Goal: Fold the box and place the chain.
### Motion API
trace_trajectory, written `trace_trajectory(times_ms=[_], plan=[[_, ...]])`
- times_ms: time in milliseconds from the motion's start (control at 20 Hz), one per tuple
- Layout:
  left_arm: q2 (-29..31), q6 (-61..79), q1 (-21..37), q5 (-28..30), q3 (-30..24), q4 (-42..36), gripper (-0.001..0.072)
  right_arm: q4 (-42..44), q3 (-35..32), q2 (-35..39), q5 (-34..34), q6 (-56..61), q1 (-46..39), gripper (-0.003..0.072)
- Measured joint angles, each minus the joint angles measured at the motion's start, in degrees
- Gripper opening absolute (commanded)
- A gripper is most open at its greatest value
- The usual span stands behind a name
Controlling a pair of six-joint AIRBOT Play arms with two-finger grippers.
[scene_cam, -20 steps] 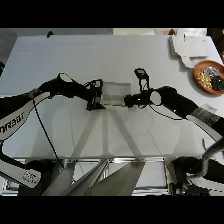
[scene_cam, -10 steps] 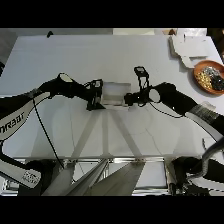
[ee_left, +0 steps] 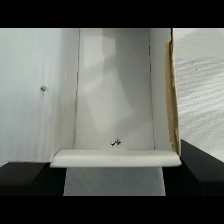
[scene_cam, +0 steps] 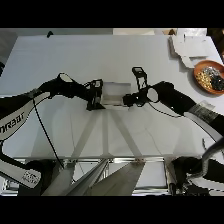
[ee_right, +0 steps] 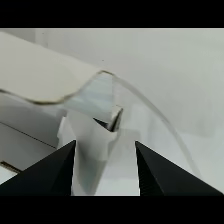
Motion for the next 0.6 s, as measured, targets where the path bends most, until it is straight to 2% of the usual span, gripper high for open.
trace_trajectory(times_ms=[200, 450, 600], plan=[[0.0, 0.0, 0.0, 0.0, 0.0, 0.0, 0.0335, -2.43, 0.0, -1.18, -0.2, 4.76, 1.03, 0.0379], [0.0, -0.11, -0.02, 0.04, 0.0, -0.09, 0.0335, -10.84, 0.72, -1.95, 2.56, 13.46, 2.6, 0.0387], [0.0, -0.13, -0.02, 0.13, 0.0, -0.13, 0.0335, -13.22, 1.99, -2.1, 3.41, 17.59, 2.99, 0.0448]])
